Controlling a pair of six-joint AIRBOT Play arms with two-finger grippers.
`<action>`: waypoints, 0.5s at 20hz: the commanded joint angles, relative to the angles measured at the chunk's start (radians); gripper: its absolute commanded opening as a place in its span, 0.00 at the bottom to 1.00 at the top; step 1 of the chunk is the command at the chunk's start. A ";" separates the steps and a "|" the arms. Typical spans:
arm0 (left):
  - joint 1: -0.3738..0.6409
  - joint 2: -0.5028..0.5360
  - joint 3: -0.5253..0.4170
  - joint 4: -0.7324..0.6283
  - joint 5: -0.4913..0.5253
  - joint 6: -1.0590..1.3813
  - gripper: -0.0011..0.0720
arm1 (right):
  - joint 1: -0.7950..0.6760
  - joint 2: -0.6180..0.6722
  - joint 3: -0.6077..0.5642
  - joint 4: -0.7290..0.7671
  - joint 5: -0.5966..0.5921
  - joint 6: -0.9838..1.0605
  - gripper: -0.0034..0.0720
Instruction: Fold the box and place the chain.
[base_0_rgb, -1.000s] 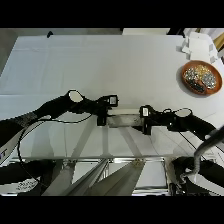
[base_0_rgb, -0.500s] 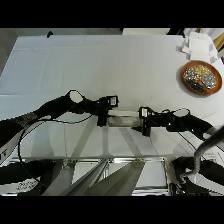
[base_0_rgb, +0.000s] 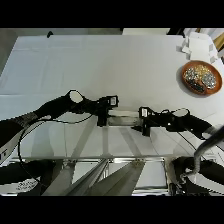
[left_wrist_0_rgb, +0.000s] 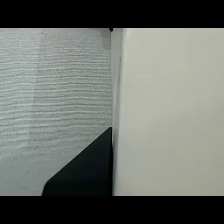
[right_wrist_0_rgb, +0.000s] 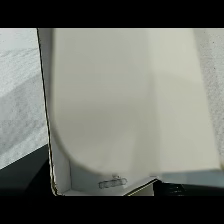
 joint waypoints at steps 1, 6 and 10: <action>0.000 0.000 0.000 0.000 0.000 0.000 0.03 | 0.000 -0.001 -0.001 -0.004 -0.003 0.001 0.62; 0.000 0.000 0.000 0.000 0.000 0.000 0.03 | 0.000 -0.001 -0.001 -0.006 -0.005 0.000 0.59; 0.000 0.000 0.000 0.000 0.000 0.000 0.03 | 0.000 -0.001 -0.001 -0.007 -0.002 0.001 0.59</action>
